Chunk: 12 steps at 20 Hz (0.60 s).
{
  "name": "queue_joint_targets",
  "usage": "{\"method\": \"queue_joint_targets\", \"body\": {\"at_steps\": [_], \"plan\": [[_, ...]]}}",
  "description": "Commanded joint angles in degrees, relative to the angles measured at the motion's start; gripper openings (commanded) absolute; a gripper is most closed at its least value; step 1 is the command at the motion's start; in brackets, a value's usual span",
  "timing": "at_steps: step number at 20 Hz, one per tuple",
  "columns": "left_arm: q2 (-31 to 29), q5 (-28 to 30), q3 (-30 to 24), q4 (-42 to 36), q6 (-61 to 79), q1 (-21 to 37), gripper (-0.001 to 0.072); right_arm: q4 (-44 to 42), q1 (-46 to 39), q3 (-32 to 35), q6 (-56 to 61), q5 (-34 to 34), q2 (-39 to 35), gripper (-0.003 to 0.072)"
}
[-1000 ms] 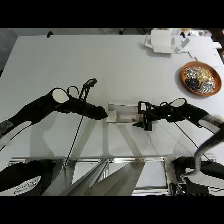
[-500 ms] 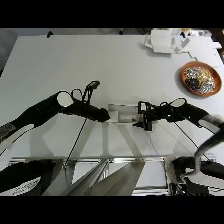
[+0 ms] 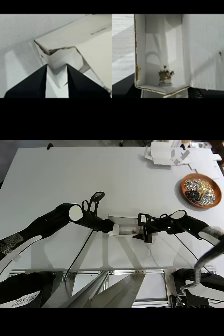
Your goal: Fold the box and place the chain.
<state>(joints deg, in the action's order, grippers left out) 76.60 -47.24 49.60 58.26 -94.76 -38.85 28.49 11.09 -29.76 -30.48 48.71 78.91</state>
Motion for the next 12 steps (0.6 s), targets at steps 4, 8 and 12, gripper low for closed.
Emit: {"method": "queue_joint_targets", "body": {"at_steps": [4,8,12], "plan": [[1.81,-2.10,3.28,9.49,-15.08,-3.41,0.0280,0.00,0.02,0.00,0.00,0.00,0.02,0.0402],[4.83,-8.26,8.87,16.61,-25.22,-5.73,0.0280,-0.02,0.02,0.00,0.00,0.00,0.02,0.0402],[8.07,-10.93,14.38,19.39,-31.95,-8.41,0.0269,0.00,0.02,0.00,0.00,0.00,0.00,0.0402]]}}
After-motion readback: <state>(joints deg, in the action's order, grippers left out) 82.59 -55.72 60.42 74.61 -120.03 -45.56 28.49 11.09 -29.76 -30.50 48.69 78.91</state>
